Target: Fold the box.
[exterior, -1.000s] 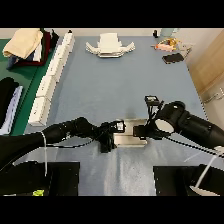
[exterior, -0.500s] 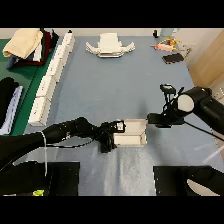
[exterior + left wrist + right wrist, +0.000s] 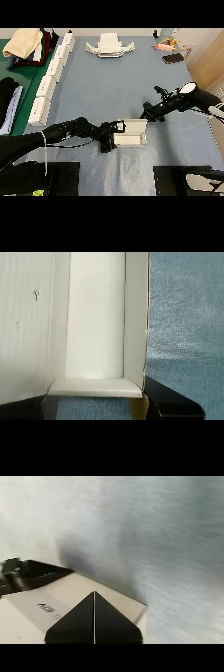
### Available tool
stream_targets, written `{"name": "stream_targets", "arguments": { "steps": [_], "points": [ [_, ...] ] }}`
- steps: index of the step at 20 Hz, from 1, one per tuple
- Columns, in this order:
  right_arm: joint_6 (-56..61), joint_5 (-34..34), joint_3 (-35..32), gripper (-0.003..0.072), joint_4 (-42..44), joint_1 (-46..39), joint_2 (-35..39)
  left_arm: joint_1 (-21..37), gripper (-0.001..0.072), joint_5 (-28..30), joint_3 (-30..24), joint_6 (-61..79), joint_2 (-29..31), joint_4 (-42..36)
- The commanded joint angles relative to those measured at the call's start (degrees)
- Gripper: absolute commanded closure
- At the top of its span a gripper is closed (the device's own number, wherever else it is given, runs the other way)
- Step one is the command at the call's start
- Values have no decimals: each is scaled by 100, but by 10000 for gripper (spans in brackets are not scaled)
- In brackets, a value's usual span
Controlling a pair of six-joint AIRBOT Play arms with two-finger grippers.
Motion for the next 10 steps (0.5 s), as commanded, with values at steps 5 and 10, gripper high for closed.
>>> {"name": "stream_targets", "arguments": {
  "steps": [5,10],
  "points": [
    [-824,435,37,684,660,103,-260,0,285,-4,2,0,-2,2],
    [-1156,282,31,684,-481,1005,531,0,285,0,2,0,-2,2]
  ]
}}
